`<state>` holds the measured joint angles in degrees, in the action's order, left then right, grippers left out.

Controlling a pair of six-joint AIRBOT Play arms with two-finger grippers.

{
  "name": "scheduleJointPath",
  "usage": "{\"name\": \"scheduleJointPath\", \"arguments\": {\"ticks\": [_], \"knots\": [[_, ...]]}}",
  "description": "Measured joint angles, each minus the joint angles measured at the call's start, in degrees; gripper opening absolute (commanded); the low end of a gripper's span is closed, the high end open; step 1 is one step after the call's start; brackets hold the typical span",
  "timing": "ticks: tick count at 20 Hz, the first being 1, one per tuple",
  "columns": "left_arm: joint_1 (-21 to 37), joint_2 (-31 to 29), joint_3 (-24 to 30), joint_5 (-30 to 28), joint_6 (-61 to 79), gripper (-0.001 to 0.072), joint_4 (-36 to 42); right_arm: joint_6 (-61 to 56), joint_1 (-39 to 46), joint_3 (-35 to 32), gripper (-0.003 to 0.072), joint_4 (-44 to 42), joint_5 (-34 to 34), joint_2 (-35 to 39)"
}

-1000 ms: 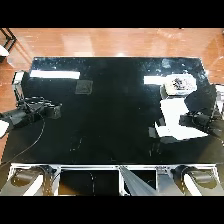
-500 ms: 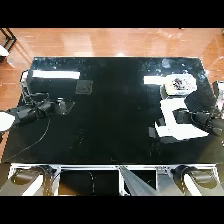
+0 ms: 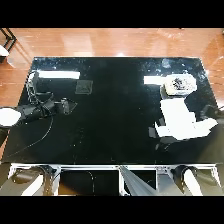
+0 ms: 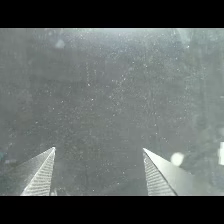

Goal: Fold the box and place the chain.

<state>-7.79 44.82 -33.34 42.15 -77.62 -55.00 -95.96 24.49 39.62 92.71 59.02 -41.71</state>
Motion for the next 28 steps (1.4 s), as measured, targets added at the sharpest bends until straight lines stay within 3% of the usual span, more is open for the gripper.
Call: {"name": "scheduleJointPath", "arguments": {"ticks": [4,9,13,18,28], "knots": [[0.00,1.09,-0.02,-0.09,-0.02,0.0640,0.02,5.31,17.94,8.76,0.0704,-5.62,3.96,-13.20],[0.00,2.16,0.00,-0.07,-0.02,0.0639,0.00,21.27,32.39,18.12,0.0703,-22.03,15.41,-29.24],[0.00,3.06,0.00,-0.13,-0.02,0.0640,0.02,31.74,33.00,24.00,0.0703,-29.68,21.99,-39.41],[0.00,4.02,0.00,-0.13,-0.04,0.0639,-0.02,35.60,29.05,29.09,0.0703,-29.35,27.93,-50.07],[0.00,4.28,0.00,-0.15,-0.13,0.0640,0.02,35.36,27.67,31.01,0.0695,-28.13,31.63,-56.39]]}}
